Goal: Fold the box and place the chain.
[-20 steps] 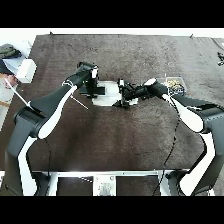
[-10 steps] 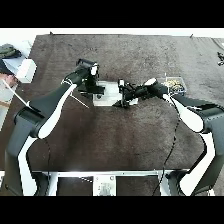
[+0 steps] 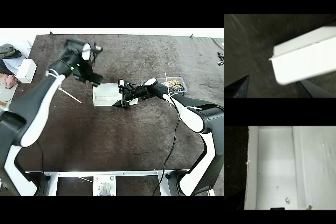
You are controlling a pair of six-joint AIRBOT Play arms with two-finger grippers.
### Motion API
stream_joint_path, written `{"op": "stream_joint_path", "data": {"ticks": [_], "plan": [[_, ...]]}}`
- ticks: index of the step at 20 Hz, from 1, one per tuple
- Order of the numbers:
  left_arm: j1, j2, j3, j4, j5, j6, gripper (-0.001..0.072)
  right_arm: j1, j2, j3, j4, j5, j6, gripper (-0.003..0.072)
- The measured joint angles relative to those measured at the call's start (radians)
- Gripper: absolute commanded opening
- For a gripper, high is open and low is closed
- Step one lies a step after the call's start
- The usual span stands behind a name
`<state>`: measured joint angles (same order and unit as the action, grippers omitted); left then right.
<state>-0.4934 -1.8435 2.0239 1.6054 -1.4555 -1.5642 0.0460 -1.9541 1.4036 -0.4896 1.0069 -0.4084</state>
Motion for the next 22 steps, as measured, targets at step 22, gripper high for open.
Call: {"op": "stream_joint_path", "data": {"ticks": [22], "plan": [[0.365, 0.408, -0.982, -1.125, 0.807, 1.272, 0.0476, 0.000, 0.000, 0.000, 0.000, 0.000, 0.000, 0.0267]]}}
